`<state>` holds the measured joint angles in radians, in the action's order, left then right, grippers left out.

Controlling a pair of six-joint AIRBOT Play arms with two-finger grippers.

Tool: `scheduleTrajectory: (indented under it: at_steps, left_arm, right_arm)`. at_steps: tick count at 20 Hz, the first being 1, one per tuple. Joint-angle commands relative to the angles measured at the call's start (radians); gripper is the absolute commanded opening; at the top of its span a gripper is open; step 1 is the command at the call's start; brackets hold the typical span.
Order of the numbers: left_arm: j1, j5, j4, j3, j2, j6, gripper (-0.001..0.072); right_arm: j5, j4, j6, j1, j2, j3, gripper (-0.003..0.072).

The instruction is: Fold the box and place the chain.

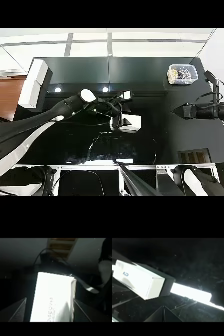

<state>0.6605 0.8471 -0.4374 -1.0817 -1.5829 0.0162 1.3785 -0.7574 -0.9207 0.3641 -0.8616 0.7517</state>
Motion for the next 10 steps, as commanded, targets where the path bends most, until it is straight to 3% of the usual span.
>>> scheduleTrajectory:
  at_steps: [1,10]
  left_arm:
    - [-0.002,0.059,-0.021,-0.035,-0.056,0.070,0.0700]
    - [0.000,0.111,-0.071,-0.037,-0.060,-0.004,0.0700]
  right_arm:
    - [-0.008,-0.003,0.001,0.002,0.001,0.000,0.0011]
    - [-0.014,-0.003,0.001,0.002,0.001,0.000,0.0011]
